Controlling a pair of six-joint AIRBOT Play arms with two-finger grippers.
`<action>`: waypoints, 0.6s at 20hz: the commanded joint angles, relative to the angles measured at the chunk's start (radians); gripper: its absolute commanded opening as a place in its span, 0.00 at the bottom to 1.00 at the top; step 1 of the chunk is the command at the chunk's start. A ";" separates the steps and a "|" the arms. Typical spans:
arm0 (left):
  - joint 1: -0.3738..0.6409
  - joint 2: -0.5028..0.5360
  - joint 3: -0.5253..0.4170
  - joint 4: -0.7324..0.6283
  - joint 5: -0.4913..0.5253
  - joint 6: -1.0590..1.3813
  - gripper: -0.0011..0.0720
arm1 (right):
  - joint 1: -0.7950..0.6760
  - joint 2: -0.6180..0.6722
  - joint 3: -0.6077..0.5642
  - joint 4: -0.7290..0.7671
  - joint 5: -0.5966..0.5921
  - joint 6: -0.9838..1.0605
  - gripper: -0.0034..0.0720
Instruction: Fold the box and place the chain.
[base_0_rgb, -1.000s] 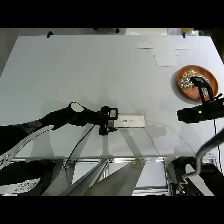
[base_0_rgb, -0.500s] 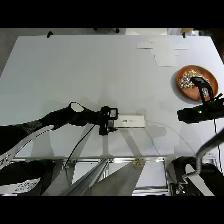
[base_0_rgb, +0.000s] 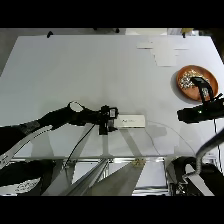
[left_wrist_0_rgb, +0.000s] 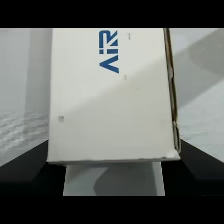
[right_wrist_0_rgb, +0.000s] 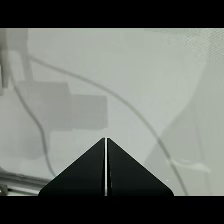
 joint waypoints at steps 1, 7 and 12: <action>0.021 0.071 0.001 -0.002 0.037 -0.011 0.03 | 0.000 0.000 -0.001 0.000 0.000 0.000 0.07; 0.211 0.282 0.001 0.140 0.217 -0.417 0.11 | 0.000 0.000 -0.001 0.000 0.000 0.000 0.07; 0.560 0.415 0.001 0.501 0.223 -0.872 0.11 | 0.000 0.000 -0.001 0.000 0.000 0.000 0.07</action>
